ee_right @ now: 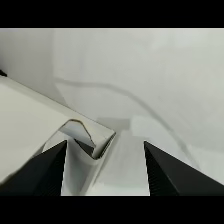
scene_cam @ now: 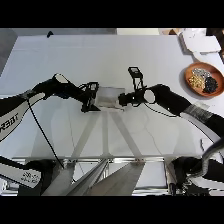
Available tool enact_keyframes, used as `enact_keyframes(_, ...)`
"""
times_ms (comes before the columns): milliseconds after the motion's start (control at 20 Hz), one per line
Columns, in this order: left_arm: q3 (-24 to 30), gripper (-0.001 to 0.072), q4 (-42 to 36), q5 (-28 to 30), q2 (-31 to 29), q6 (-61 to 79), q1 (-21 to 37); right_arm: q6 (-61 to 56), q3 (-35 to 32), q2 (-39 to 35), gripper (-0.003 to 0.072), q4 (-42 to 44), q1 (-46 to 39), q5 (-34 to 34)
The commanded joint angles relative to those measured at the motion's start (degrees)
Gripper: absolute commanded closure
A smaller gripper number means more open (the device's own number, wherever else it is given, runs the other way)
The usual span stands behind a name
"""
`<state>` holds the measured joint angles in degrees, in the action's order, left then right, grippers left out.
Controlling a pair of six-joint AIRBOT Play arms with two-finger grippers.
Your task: Fold the box and place the chain.
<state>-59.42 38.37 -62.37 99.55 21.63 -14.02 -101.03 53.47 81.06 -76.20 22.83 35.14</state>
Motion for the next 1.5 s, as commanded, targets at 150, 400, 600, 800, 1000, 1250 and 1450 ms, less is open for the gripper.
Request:
enact_keyframes(150,0.0,0.0377,0.0,0.02,0.02,0.0,-0.02,-7.41,4.37,2.4,0.0167,-10.58,2.19,8.63)
enact_keyframes(400,0.0,0.0377,0.0,0.02,0.02,0.0,-0.02,-13.94,10.73,7.26,0.0168,-14.45,3.32,14.36)
enact_keyframes(600,0.0,0.0377,0.0,0.0,0.02,0.0,-0.02,-18.01,11.54,8.81,0.0169,-20.04,4.61,18.01)
enact_keyframes(800,0.0,0.0377,0.0,0.02,0.02,0.0,-0.02,-20.22,12.11,9.2,0.0168,-19.82,4.96,18.08)
enact_keyframes(1000,0.0,0.0377,0.0,0.0,0.02,0.0,-0.02,-22.21,13.57,9.2,0.0168,-19.28,4.96,17.38)
enact_keyframes(1250,0.0,0.0377,0.0,0.0,0.02,0.02,-0.02,-26.25,13.57,9.88,0.0169,-19.19,6.27,12.39)
enact_keyframes(1450,0.0,0.0377,0.0,0.02,0.02,0.02,-0.02,-26.53,13.57,11.93,0.0238,-19.12,7.61,11.93)
